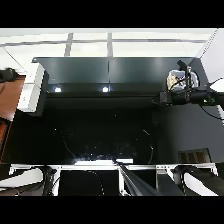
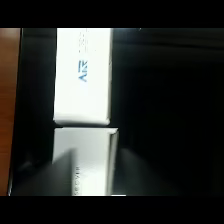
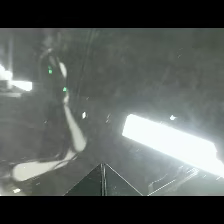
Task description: Fold the box and place the chain.
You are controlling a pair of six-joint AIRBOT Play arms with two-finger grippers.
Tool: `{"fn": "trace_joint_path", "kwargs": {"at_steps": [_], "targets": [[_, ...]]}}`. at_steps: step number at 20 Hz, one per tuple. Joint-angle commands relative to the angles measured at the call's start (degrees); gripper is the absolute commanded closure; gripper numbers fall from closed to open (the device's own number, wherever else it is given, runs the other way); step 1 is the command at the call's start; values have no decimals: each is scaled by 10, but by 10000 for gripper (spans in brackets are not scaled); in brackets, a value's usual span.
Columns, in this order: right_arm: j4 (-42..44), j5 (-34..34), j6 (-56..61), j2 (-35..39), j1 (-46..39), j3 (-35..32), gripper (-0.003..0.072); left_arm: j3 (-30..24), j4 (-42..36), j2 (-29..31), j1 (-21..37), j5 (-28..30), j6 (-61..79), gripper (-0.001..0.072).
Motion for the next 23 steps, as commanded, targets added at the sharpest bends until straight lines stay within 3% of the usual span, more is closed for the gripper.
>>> {"fn": "trace_joint_path", "kwargs": {"at_steps": [1,3,5,8,10,13,23], "targets": [[-76,-91,-14,-2,30,-1,670,25,10,58,-4,-103,-88,687],[-161,-161,-13,-5,57,-10,670,-50,-5,127,-30,-89,-110,688],[-189,-219,-10,-6,65,-34,671,-175,-7,224,-91,-27,-110,687],[-181,-190,-7,-6,66,-43,670,-353,25,355,-181,44,-117,687],[-181,-187,-7,-6,66,-43,670,-421,31,410,-203,49,-116,686],[-181,-187,-7,-6,66,-43,670,-467,33,456,-205,48,-117,685],[-181,-187,-7,-6,66,-43,670,-469,36,461,-205,51,-116,684]]}}
